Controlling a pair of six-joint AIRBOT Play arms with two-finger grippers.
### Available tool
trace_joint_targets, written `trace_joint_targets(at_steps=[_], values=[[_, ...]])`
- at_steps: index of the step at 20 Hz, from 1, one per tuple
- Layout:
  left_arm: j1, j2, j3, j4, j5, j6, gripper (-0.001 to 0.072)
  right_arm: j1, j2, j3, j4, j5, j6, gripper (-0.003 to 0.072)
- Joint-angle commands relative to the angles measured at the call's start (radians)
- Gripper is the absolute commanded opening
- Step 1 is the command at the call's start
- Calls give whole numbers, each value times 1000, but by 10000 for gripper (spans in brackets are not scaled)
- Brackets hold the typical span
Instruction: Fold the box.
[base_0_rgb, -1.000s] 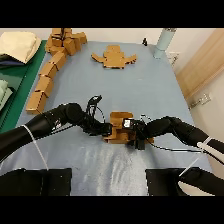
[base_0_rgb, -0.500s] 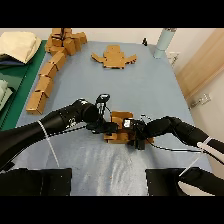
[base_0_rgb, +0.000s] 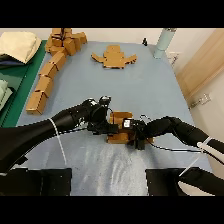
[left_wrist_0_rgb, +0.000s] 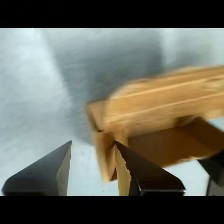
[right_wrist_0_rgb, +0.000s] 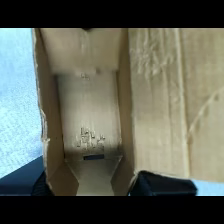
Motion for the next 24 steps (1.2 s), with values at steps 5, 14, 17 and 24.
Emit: trace_joint_targets(at_steps=[5,14,17,24], values=[[-62,-88,104,99,-74,-73,429,1,0,1,0,0,0,575],[-72,-117,127,95,-56,-132,428,1,0,1,0,0,0,575],[-72,-144,127,93,-64,-154,428,1,0,1,0,0,0,575],[-77,-176,127,87,-74,-267,415,1,0,1,0,0,0,575]])
